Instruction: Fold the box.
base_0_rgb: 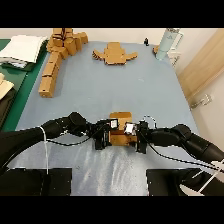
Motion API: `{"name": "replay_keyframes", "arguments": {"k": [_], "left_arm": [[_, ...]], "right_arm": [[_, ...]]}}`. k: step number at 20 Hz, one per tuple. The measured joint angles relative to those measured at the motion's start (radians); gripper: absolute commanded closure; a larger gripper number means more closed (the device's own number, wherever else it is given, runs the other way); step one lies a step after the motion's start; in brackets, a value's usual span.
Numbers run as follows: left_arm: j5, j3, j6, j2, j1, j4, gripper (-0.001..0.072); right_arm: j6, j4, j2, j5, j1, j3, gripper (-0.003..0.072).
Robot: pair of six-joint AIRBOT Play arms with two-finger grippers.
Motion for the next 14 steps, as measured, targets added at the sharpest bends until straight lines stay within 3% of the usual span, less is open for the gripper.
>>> {"name": "replay_keyframes", "arguments": {"k": [5,6,7,9,10,14], "left_arm": [[0.0,0.0,-0.001,0.0,0.0,0.0,0.0187],[0.0,0.0,-0.001,0.0,0.0,0.0,0.0187],[0.0,0.0,-0.001,0.0,0.0,0.0,0.0187],[0.0,0.0,-0.002,0.0,0.0,-0.001,0.0187],[0.0,0.0,-0.002,0.0,0.0,-0.001,0.0187],[0.0,0.0,-0.003,0.0,0.0,-0.002,0.0187]], "right_arm": [[-0.002,0.006,-0.006,0.008,0.002,0.0,0.009],[-0.002,0.007,-0.007,0.009,0.002,0.0,0.0134],[-0.002,0.008,-0.007,0.009,0.002,0.0,0.0248],[0.0,0.01,-0.008,0.001,0.002,0.002,0.0612],[0.014,0.001,-0.007,-0.017,0.002,0.005,0.0679],[0.283,-0.195,0.021,-0.159,0.002,0.058,0.0679]]}}
